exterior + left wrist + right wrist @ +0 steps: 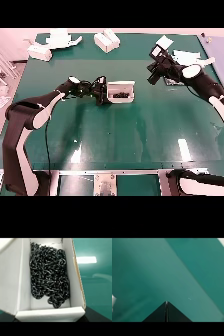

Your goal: Fold the box and place the chain.

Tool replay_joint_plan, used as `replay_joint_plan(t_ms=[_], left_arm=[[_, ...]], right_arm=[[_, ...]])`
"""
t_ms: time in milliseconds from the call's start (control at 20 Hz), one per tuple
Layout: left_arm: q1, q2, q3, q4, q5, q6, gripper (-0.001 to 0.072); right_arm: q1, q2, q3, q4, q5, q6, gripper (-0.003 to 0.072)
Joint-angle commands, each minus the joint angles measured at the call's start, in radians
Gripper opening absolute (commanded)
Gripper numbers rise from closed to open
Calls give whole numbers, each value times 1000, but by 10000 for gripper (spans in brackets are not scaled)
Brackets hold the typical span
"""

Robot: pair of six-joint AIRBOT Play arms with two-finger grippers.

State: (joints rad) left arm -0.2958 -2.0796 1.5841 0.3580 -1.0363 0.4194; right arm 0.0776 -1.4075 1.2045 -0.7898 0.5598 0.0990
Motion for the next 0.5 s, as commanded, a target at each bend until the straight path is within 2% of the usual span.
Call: replay_joint_plan(t_ms=[0, 150, 300, 450], left_arm=[[0, 1, 0, 0, 0, 0, 545], [0, 1, 0, 0, 0, 0, 545], [0, 1, 0, 0, -1, 0, 545], [0, 1, 0, 0, 0, 0, 545]], right_arm=[[-32, -42, 102, 173, 349, -76, 6], [-29, -111, 134, 174, 446, -73, 6], [-31, -156, 138, 174, 456, -74, 6], [-29, -198, 164, 174, 514, -78, 6]])
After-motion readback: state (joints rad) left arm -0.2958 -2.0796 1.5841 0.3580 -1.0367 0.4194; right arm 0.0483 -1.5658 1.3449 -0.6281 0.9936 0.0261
